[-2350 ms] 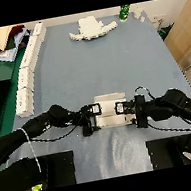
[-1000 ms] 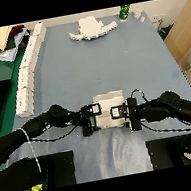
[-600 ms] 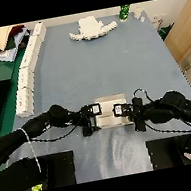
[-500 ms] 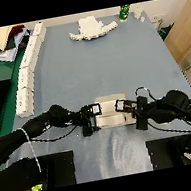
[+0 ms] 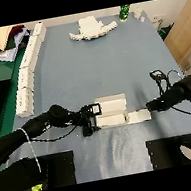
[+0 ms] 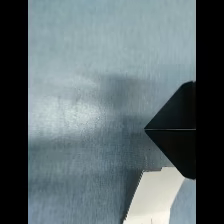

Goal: Fold the box.

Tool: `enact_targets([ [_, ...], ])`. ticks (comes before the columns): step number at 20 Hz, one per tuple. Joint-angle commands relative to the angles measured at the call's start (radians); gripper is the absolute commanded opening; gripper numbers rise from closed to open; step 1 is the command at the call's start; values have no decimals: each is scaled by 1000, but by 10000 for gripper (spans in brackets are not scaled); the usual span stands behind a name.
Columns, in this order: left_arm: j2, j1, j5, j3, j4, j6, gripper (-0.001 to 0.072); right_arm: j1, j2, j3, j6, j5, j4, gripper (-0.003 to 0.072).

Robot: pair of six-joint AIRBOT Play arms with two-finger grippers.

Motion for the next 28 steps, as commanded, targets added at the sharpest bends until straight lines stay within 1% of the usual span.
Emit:
enact_targets([
  [1,0,0,0,0,0,0,525,-222,-77,-1,-215,-18,418,2],
  [4,0,0,0,0,0,0,525,-242,-111,-5,-309,-65,535,2],
  [8,0,0,0,0,0,0,525,-241,-101,-13,-377,-104,690,2],
  [13,0,0,0,0,0,0,525,-232,-87,-22,-377,-96,702,2],
  [15,0,0,0,0,0,0,525,-203,-86,-22,-377,-90,700,4],
  [16,0,0,0,0,0,0,525,-181,-87,-21,-377,-83,700,55],
  [17,0,0,0,0,0,0,525,-155,-87,-21,-377,-69,700,206],
  [18,0,0,0,0,0,0,525,-130,-87,-20,-377,-52,700,378],
  [19,0,0,0,0,0,0,525,-103,-87,-18,-373,-32,700,428],
  [23,0,0,0,0,0,0,525,-8,-87,16,-372,16,701,432],
  [25,0,0,0,0,0,0,526,37,-87,32,-372,44,699,591],
  [28,0,0,0,0,0,0,525,105,-99,32,-354,100,687,584],
])
